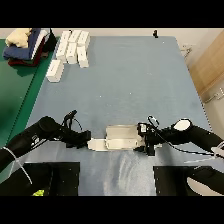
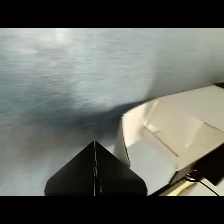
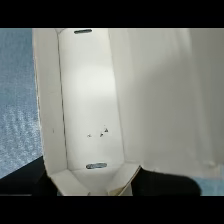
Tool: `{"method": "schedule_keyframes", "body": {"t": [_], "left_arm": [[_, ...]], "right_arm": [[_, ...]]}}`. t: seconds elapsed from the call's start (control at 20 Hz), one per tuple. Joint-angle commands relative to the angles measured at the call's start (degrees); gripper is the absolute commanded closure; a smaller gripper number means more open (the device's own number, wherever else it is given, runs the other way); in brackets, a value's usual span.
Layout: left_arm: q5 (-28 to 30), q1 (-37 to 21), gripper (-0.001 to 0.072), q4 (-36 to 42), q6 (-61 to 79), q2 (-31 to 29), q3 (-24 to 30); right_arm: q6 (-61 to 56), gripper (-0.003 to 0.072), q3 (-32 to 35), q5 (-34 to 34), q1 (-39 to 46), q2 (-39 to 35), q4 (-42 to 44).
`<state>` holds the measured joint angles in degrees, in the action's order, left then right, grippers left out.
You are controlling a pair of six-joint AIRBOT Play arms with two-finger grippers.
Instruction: Fold the box.
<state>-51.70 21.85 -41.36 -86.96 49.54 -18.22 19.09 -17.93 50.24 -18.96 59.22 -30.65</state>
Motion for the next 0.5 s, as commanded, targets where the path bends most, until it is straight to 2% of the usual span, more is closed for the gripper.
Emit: {"method": "schedule_keyframes", "body": {"t": [0.0, 0.15, 0.35, 0.45], "left_arm": [[2.03, 4.66, 0.0695, 9.49, 5.25, 1.05, 0.17], [1.86, 7.54, 0.0694, 11.63, 6.75, 1.05, -0.44], [0.96, 7.65, 0.0688, 11.37, 7.02, 1.07, -2.71], [0.92, 7.58, 0.0212, 11.37, 6.4, 1.07, -4.22]], "right_arm": [[0.0, 0.0145, -0.02, 0.02, -0.04, -0.02, 0.0], [0.0, 0.0145, -0.02, 0.0, -0.04, -0.02, 0.0], [0.0, 0.0145, -0.02, 0.02, -0.04, -0.02, 0.0], [0.0, 0.0145, -0.02, 0.0, -0.04, -0.02, 0.0]]}}
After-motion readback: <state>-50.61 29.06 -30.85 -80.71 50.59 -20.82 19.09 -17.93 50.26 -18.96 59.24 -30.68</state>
